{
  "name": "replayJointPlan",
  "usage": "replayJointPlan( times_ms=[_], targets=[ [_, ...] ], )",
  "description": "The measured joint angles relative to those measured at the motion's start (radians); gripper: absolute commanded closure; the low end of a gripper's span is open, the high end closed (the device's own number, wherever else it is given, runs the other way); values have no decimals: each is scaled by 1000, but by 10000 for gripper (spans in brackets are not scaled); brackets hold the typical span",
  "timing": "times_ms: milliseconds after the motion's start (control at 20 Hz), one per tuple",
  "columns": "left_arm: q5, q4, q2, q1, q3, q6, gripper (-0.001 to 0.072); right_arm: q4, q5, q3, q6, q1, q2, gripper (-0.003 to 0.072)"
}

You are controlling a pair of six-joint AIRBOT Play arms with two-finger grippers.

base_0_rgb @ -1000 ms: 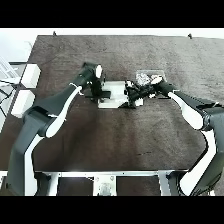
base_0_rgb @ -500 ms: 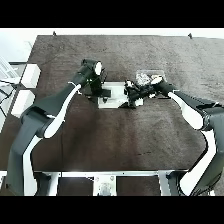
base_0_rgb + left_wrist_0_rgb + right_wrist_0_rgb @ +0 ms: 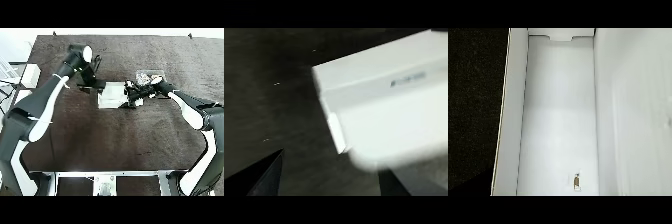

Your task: Fold the box and place the chain.

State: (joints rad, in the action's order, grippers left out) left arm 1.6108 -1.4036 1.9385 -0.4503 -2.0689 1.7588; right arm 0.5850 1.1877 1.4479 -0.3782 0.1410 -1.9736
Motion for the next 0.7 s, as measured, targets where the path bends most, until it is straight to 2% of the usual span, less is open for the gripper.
replayJointPlan(
  times_ms=[150,350,450,500,700],
  targets=[
    [-22,14,-19,54,28,-258,74,0,0,0,0,0,0,93],
    [-158,246,-26,168,136,-902,75,0,0,0,0,0,0,93],
    [-206,379,-23,226,219,-1190,72,0,0,0,0,0,0,92],
    [-226,447,-23,249,266,-1308,-11,0,0,0,0,0,0,92],
    [-301,637,-22,300,451,-1704,-11,0,0,0,0,0,0,92]
  ],
)
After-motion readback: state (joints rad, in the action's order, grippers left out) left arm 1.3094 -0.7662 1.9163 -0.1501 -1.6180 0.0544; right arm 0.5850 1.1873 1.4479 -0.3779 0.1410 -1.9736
